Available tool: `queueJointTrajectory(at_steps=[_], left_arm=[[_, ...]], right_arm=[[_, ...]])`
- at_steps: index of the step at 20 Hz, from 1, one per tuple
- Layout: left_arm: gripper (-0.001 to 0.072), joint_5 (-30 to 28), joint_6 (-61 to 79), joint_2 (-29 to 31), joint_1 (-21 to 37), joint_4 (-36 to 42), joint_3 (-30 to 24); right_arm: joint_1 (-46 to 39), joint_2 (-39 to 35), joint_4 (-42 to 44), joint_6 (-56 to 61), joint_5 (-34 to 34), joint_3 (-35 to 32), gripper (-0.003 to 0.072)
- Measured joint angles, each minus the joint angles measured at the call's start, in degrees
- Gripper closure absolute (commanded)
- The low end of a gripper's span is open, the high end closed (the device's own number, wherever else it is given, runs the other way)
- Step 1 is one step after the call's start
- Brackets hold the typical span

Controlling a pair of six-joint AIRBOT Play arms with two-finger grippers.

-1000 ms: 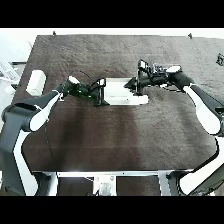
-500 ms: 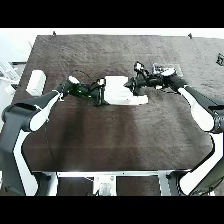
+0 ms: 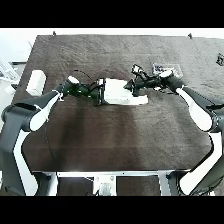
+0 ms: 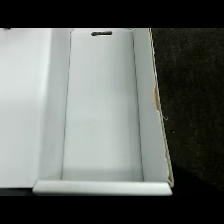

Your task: Fold the box and place the chain.

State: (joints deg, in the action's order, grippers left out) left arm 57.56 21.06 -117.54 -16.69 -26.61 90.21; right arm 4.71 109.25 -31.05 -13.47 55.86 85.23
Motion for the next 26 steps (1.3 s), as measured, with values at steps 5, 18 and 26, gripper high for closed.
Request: queueJointTrajectory(at_steps=[5, 18, 26], left_arm=[[0.0351, -0.13, 0.11, 0.00, -0.02, -0.22, 0.00], [0.0351, -0.02, 0.02, 0.02, -0.02, -0.15, 0.00], [0.0351, 0.04, -0.09, 0.00, -0.02, -0.11, 0.00]], right_arm=[[-0.48, -5.51, -0.46, 0.13, 1.07, -0.37, 0.0677], [-4.28, -16.46, -13.62, 2.75, 0.20, -15.23, 0.0044], [-4.11, -13.94, -13.14, -0.37, -0.85, -17.05, 0.0239]])
